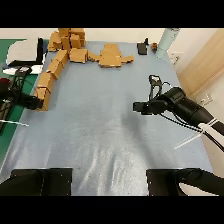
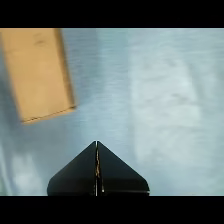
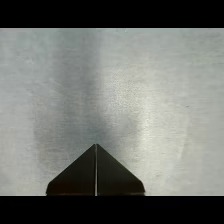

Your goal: Fold the box.

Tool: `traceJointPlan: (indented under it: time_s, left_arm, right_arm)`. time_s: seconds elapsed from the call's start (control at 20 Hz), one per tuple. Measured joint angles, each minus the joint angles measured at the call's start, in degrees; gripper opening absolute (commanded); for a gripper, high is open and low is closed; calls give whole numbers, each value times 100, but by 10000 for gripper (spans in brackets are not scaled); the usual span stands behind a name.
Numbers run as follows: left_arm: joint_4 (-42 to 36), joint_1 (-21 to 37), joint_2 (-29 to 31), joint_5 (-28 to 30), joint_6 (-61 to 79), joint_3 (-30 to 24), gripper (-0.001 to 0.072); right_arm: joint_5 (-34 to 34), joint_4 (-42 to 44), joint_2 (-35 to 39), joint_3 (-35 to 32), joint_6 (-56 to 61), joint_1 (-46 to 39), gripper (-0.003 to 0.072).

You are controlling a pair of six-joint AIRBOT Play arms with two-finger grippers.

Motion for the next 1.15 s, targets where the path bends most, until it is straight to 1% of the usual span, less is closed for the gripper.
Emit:
traceJointPlan:
  time_s: [0.1, 0.2, 0.35, 0.5, 0.6, 0.75, 1.15]
  left_arm:
    - [-136, -684, -7, -140, -328, 308, 14]
    - [-225, -1480, -151, -92, -647, 667, 13]
    - [-304, -2535, -647, 46, -1093, 1198, 13]
    - [-339, -3250, -1215, 140, -1434, 1543, 13]
    - [-356, -3574, -1517, 205, -1609, 1681, 13]
    - [-413, -3849, -1766, 385, -1768, 1773, 14]
    - [-483, -4017, -1917, 535, -1875, 1825, 14]
  right_arm:
    - [7, 186, -170, 57, -267, -2, 8]
    - [15, 420, -396, 221, -562, 0, 8]
    - [15, 699, -710, 568, -914, -2, 8]
    - [11, 846, -874, 837, -1091, 0, 8]
    - [11, 890, -918, 925, -1147, -2, 8]
    - [4, 951, -951, 988, -1211, 0, 8]
    - [-120, 1014, -966, 1021, -1248, 0, 8]
